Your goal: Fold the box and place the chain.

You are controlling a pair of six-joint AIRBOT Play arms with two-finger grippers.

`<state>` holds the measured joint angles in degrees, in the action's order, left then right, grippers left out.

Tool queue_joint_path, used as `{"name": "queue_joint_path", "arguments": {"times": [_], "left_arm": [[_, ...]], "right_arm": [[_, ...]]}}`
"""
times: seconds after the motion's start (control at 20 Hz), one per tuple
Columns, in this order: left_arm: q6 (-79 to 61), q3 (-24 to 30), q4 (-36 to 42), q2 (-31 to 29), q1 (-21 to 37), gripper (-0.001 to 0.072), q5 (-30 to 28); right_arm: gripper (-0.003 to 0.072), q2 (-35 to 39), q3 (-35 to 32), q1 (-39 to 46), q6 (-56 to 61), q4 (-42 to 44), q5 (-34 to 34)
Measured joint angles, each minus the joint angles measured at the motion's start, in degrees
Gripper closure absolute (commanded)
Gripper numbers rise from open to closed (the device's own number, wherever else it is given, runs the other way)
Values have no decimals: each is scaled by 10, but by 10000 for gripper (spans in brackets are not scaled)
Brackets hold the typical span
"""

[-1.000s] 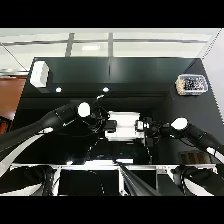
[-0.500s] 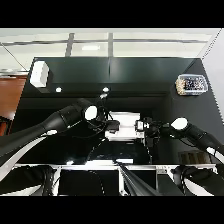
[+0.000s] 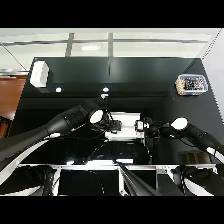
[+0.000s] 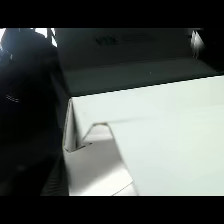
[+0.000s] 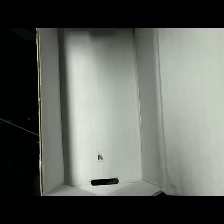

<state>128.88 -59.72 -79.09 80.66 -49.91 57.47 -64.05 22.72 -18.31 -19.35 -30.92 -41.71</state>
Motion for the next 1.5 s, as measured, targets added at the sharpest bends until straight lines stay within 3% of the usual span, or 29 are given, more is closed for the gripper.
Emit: {"name": "queue_joint_path", "arguments": {"times": [0.1, 1.25, 1.5], "left_arm": [[13, -1, -6, 1, -5, 308, 1], [59, -23, -45, 31, -28, 322, 36], [63, -40, -58, 55, -27, 383, 46]], "right_arm": [[218, 0, 0, 0, 0, 0, 0], [218, 0, 0, 0, 0, 0, 0], [218, 0, 0, 0, 0, 0, 0]]}}
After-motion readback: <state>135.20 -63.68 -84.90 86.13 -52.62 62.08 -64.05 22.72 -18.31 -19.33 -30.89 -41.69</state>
